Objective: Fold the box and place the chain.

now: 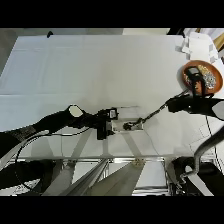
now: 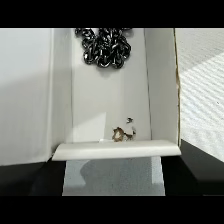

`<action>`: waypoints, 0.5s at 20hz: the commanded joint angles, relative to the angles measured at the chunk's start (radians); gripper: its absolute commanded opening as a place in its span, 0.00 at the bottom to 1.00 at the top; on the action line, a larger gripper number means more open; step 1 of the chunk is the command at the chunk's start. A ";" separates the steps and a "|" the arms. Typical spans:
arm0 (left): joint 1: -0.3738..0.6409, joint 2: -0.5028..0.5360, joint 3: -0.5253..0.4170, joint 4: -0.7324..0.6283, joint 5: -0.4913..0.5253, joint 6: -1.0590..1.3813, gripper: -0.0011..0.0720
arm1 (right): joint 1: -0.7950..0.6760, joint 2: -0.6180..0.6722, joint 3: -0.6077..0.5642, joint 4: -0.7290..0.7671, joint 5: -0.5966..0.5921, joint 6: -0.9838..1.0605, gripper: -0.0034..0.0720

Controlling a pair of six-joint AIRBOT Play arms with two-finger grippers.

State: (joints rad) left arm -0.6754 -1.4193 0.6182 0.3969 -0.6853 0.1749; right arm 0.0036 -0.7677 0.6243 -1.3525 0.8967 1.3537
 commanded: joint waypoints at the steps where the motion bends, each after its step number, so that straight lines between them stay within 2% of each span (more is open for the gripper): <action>1: 0.001 0.000 0.000 0.000 0.000 0.000 0.19 | -0.122 -0.088 0.003 -0.056 -0.097 0.059 0.66; 5: 0.001 0.000 0.000 0.000 0.000 0.000 0.19 | -0.156 -0.223 0.006 -0.116 -0.191 0.097 0.65; 10: 0.001 0.000 0.000 0.000 0.000 0.000 0.19 | -0.197 -0.403 0.132 -0.118 -0.121 0.097 0.65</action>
State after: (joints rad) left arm -0.6754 -1.4193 0.6182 0.3969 -0.6853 0.1749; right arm -0.1719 -1.0786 0.6926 -1.4567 0.7506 1.4410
